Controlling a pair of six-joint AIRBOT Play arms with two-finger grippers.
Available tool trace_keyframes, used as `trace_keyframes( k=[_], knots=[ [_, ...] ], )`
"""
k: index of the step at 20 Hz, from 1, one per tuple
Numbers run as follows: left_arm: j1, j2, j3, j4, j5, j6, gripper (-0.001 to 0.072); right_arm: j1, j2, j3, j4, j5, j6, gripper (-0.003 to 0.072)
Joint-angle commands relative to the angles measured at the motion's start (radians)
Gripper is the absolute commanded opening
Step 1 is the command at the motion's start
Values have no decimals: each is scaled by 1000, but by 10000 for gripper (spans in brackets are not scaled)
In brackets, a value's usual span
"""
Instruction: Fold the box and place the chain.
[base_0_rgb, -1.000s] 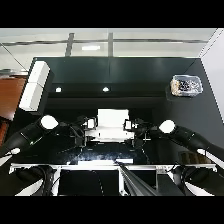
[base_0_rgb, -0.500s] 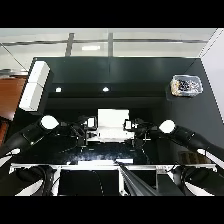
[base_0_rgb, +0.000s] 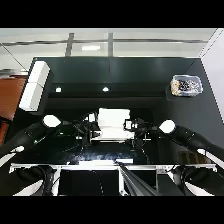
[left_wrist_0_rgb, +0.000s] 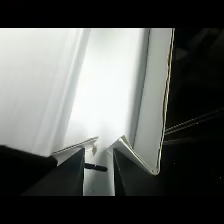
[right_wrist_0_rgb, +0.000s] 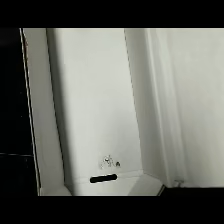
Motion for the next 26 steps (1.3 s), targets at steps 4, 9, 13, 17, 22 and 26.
trace_keyframes(
  k=[4,9,13,17,22,26],
  knots=[
    [-50,-29,0,-32,31,6,218,0,0,0,0,0,0,392],
    [-50,-29,0,-32,37,6,249,0,0,0,0,0,0,392],
    [-50,-29,0,-8,38,6,403,1,0,0,0,0,0,392],
    [-51,-29,0,-6,38,5,402,0,0,0,0,0,0,392],
    [-51,-28,0,-6,38,0,181,0,0,0,0,0,0,392],
    [-51,-9,0,33,39,-2,114,0,0,0,0,0,0,392]
  ],
)
